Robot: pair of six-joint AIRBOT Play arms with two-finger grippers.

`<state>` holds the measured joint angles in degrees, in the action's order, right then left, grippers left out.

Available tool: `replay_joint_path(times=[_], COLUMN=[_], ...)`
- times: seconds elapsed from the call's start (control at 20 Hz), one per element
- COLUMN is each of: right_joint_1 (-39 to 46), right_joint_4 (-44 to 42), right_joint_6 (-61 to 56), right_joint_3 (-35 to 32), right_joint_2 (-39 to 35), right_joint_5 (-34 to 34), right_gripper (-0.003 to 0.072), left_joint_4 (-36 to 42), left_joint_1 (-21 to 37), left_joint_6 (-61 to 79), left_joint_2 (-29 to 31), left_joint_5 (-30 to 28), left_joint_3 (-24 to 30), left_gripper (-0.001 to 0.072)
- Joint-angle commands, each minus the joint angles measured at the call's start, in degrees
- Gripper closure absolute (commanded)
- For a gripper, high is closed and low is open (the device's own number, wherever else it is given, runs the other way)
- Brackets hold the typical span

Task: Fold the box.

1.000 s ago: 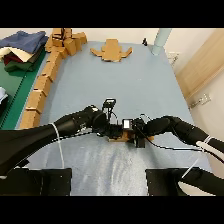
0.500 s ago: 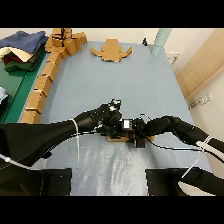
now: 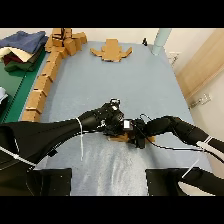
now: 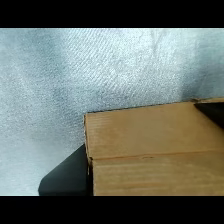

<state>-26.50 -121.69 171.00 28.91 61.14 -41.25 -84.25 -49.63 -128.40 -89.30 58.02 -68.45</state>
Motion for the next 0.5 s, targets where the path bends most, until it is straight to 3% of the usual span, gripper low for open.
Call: replay_joint_path(times=[0.0, 0.15, 0.2, 0.25, 0.3, 0.45], right_joint_1=[-0.04, -0.04, -0.04, -0.04, -0.04, -0.04], right_joint_4=[-0.02, -0.02, -0.02, -0.02, -0.02, -0.02], right_joint_6=[0.07, 0.07, 0.07, 0.07, 0.07, 0.07], right_joint_3=[0.07, 0.07, 0.07, 0.07, 0.07, 0.07], right_joint_2=[-0.02, -0.02, -0.02, -0.02, -0.02, -0.02], right_joint_5=[0.31, 0.31, 0.31, 0.31, 0.31, 0.31], right_gripper=[0.0154, 0.0154, 0.0154, 0.0154, 0.0155, 0.0154], left_joint_4=[0.28, 0.46, 0.44, 0.46, 0.44, 0.42], left_joint_1=[-0.04, -0.02, -0.02, 0.02, 0.09, 0.20], left_joint_6=[-0.20, -0.22, -0.22, -0.28, -0.74, -1.62], left_joint_2=[-0.11, -0.11, -0.11, -0.11, -0.11, -0.11], left_joint_5=[-0.37, -0.13, 0.04, 0.04, 0.04, 0.02], left_joint_3=[-0.07, -0.07, -0.07, -0.07, -0.07, -0.07], left_gripper=[0.0697, 0.0695, 0.0570, 0.0311, 0.0221, 0.0222])
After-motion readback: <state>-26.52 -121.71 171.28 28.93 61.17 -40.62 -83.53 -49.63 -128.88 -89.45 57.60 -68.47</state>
